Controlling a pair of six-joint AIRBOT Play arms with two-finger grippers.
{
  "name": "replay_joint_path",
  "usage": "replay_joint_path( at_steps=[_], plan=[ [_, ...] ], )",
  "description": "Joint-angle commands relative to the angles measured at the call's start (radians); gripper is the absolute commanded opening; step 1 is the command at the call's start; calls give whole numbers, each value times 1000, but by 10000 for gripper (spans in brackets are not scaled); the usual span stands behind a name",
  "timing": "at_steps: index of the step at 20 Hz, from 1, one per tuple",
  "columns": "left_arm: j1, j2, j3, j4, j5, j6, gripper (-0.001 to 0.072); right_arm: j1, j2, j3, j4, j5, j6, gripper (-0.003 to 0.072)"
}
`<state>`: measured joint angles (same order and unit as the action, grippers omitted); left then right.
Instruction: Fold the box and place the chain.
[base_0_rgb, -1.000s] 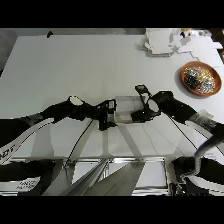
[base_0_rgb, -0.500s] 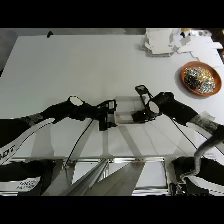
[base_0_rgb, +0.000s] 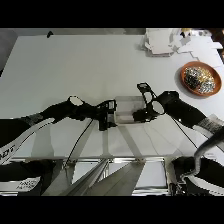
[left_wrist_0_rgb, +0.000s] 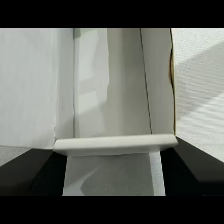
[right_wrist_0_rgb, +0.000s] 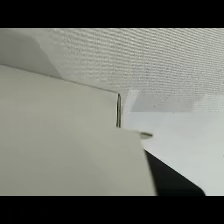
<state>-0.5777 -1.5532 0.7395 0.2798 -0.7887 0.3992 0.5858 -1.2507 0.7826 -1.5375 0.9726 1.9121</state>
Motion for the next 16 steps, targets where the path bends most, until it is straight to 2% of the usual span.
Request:
replay_joint_path(
  at_steps=[1,5,7,11,14,15,16],
  plan=[
    [1,0,0,1,0,0,208,-3,-9,1,1,-47,29,195],
    [1,0,0,1,-1,0,209,-14,-63,1,-8,-23,55,169],
    [1,0,0,1,-1,0,209,-14,-67,1,-7,-48,55,92],
    [1,0,0,1,-1,0,209,-14,-69,1,0,-65,55,19],
    [1,0,0,1,-1,0,208,-14,-77,0,21,-61,55,19],
    [1,0,0,1,-1,0,208,-14,-77,0,24,-64,55,42],
    [1,0,0,1,-1,0,208,-14,-77,0,24,-65,55,96]
  ],
)
